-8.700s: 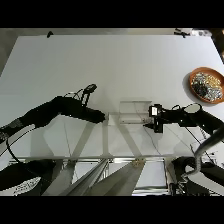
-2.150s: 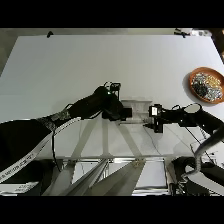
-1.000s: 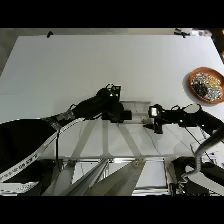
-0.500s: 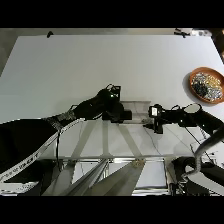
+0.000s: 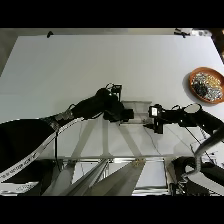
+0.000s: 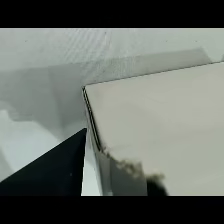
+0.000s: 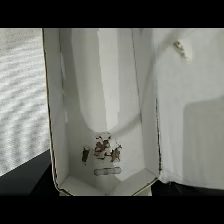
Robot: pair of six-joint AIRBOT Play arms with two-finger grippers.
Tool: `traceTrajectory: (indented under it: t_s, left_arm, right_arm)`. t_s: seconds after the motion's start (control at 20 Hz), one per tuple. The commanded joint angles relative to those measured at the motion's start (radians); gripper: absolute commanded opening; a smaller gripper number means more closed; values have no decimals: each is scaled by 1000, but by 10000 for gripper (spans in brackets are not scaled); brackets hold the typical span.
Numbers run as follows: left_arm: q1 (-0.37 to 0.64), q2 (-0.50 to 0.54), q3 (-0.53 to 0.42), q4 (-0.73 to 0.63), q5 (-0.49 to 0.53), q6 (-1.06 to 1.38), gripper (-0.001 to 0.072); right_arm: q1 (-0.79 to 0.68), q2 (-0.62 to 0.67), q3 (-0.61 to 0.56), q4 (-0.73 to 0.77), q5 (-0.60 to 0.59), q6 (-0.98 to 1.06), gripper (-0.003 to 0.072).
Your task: Fold the box and place the chain.
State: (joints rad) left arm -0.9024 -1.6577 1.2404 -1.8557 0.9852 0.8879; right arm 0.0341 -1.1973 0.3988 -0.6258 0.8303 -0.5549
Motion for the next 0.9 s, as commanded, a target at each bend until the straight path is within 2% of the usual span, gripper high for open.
traceTrajectory:
  t_s: [0.0,0.05,0.15,0.2,0.25,0.45,0.55,0.65,0.75,0.85]
  left_arm:
    - [18,40,1,-18,46,81,396]
    - [23,56,1,-16,69,122,404]
    - [39,101,1,-22,111,205,565]
    - [48,130,1,-32,133,256,669]
    - [58,159,1,-45,172,341,696]
    - [82,283,1,44,411,797,697]
    - [80,321,1,79,475,1106,696]
    - [79,338,1,45,525,1347,695]
    - [120,340,-8,-39,493,1444,691]
    - [157,340,-63,-37,373,1527,693]
  right_arm:
    - [0,0,0,2,3,0,436]
    - [0,0,0,2,3,0,436]
    - [0,1,0,2,3,0,436]
    - [0,1,0,2,3,0,436]
    - [0,1,0,2,3,0,436]
    - [0,1,0,2,3,0,436]
    - [0,0,0,2,3,0,436]
    - [0,0,0,2,3,0,436]
    - [0,0,0,2,3,0,436]
    - [0,0,0,2,3,0,436]
